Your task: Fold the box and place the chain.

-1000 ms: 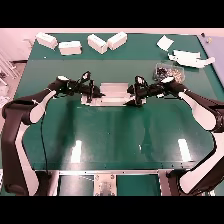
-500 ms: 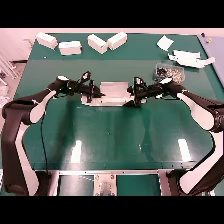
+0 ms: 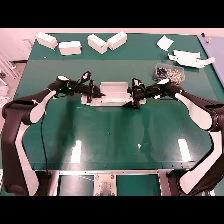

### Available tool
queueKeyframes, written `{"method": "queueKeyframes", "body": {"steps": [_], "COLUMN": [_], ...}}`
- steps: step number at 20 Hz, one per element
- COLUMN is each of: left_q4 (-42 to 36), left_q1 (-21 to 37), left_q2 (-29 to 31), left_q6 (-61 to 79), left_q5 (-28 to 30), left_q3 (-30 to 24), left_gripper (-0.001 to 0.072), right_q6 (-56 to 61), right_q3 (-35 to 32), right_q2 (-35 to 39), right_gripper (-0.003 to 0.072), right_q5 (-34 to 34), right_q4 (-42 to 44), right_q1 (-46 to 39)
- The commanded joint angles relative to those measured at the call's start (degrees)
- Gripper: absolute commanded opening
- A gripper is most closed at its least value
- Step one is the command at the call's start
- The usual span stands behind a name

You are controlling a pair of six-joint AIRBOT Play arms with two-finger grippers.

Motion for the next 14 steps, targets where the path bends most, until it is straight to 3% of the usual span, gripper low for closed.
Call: {"method": "queueKeyframes", "body": {"steps": [1,14], "left_q4": [0.0,0.0], "left_q1": [0.0,0.0], "left_q2": [0.0,0.0], "left_q6": [0.0,0.0], "left_q5": [0.0,0.0], "left_q3": [0.1,0.1], "left_gripper": [0.0021,0.0021], "right_q6": [0.0,0.0], "right_q3": [0.0,0.0], "right_q2": [0.0,-0.3], "right_gripper": [0.0653,0.0623], "right_q5": [-0.3,-0.3], "right_q4": [0.1,-0.9], "right_q1": [0.2,0.2]}}
